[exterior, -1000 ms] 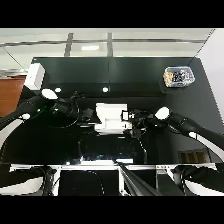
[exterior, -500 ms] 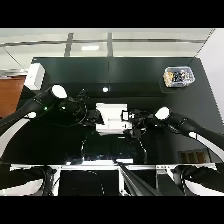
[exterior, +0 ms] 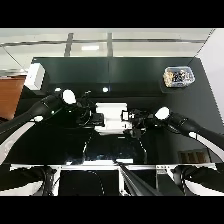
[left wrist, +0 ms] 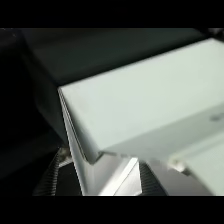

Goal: Fold the box and place the chain.

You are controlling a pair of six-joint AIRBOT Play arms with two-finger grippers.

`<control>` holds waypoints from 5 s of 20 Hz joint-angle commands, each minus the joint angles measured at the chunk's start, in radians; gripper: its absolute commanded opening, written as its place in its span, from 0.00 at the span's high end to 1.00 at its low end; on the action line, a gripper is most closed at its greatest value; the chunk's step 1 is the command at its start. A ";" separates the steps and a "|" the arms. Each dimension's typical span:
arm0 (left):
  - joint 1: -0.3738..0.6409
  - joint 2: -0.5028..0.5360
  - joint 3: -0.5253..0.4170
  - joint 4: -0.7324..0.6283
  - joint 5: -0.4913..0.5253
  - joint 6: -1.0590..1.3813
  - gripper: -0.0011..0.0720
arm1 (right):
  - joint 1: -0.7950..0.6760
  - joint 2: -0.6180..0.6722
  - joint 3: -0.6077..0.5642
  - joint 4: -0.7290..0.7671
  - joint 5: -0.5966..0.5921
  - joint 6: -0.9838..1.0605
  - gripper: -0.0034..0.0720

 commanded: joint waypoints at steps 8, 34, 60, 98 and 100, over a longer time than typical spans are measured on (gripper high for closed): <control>-0.160 0.000 0.085 0.316 0.007 -0.340 0.26 | 0.000 -0.001 0.000 0.000 0.000 0.000 0.78; -0.254 -0.056 0.135 0.502 -0.064 -0.644 0.51 | 0.000 -0.001 0.000 0.000 0.000 0.000 0.78; -0.255 -0.074 0.172 0.484 -0.062 -0.655 0.96 | 0.000 -0.001 -0.001 0.000 0.000 0.000 0.79; -0.255 -0.074 0.172 0.490 -0.088 -0.621 0.95 | 0.041 0.061 0.004 0.143 0.032 0.191 0.54; -0.255 -0.074 0.172 0.481 -0.088 -0.621 0.95 | 0.041 0.061 0.004 0.120 0.035 0.206 0.88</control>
